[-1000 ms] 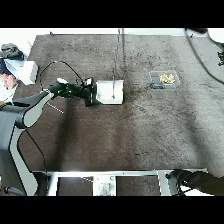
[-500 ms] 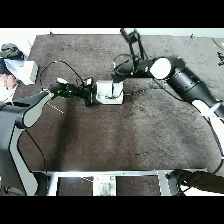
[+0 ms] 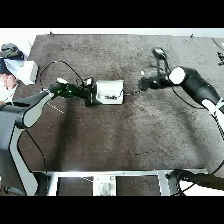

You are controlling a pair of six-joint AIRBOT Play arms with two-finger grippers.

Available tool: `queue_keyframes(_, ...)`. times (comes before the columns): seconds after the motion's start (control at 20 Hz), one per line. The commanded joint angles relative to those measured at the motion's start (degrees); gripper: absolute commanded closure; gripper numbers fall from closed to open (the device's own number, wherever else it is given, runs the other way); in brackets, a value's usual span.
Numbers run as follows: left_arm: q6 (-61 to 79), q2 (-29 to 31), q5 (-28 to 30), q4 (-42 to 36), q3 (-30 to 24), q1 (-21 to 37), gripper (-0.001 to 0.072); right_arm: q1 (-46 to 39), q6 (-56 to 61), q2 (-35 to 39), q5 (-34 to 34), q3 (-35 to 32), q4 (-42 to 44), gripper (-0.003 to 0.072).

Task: Fold the box and place the chain.

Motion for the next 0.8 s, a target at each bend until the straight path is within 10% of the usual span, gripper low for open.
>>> queue_keyframes(0.0,0.0,0.0,0.0,0.0,0.0,0.0,0.0437,-7.8,4.6,-1.7,-10.4,-8.4,6.7,0.0301)
queue_keyframes(0.7,0.0,0.0,0.0,0.0,0.0,0.0,0.0437,-7.6,-0.8,-23.5,-22.5,5.1,26.7,0.0397)
queue_keyframes(0.75,0.0,0.0,0.0,0.0,0.0,0.0,0.0437,-7.5,-0.8,-23.6,-22.4,5.3,26.8,0.0605)
